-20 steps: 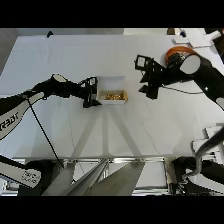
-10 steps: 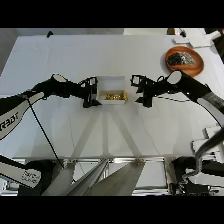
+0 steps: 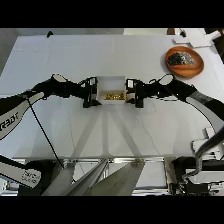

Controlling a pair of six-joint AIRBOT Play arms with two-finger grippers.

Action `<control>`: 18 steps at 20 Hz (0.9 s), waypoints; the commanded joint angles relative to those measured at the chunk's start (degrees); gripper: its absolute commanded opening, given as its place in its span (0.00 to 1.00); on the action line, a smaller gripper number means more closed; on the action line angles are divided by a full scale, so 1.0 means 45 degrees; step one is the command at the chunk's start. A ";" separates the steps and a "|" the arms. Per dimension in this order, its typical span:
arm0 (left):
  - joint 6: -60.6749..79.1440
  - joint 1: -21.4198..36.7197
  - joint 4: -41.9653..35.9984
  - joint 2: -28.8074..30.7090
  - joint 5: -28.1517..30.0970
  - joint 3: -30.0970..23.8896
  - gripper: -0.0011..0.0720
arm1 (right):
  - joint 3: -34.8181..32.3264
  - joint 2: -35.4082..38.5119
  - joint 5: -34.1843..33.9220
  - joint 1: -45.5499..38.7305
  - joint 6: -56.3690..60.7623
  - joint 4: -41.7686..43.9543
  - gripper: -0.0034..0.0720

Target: Fold the box and place the chain.

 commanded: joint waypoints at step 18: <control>0.0005 0.0015 0.0005 0.0000 0.0005 0.0005 0.56 | -0.0005 0.1569 -0.0136 0.0053 -0.0146 -0.0607 0.06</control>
